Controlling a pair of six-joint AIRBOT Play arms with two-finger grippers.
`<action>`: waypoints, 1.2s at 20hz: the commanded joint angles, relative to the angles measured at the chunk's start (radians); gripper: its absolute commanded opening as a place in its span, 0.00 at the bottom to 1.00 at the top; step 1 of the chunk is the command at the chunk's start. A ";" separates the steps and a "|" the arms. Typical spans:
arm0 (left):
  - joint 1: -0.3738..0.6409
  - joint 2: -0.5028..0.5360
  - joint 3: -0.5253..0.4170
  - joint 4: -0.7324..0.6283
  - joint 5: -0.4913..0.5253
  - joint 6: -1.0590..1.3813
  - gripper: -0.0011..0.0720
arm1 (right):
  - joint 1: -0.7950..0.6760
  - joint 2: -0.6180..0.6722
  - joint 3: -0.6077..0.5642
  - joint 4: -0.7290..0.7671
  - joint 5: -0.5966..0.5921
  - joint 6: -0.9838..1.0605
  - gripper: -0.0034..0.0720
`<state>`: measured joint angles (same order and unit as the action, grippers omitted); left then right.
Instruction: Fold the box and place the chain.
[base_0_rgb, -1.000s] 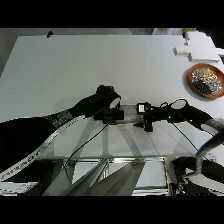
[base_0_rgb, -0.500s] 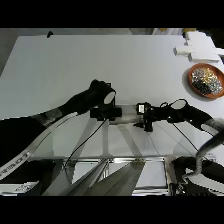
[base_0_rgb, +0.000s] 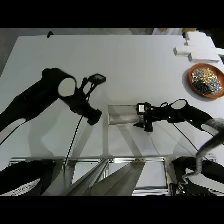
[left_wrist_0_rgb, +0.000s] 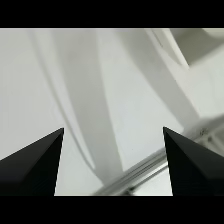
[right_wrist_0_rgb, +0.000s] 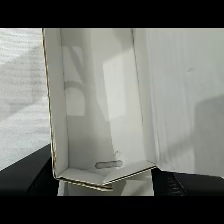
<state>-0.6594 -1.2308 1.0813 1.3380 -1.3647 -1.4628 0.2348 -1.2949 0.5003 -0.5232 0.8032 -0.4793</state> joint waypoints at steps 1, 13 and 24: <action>0.053 0.130 -0.211 -0.179 0.224 0.731 0.96 | 0.000 0.000 0.000 0.000 0.000 0.000 0.59; 0.059 -0.125 -0.424 -0.734 0.663 1.602 0.96 | 0.000 0.000 0.000 0.000 0.000 0.000 0.59; 0.100 -0.146 -0.424 -0.747 0.677 1.602 0.97 | 0.000 0.000 0.000 0.000 0.000 0.000 0.59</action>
<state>-0.5743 -1.3788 0.6575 0.5980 -0.6819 0.1322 0.2348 -1.2953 0.5007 -0.5232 0.8032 -0.4801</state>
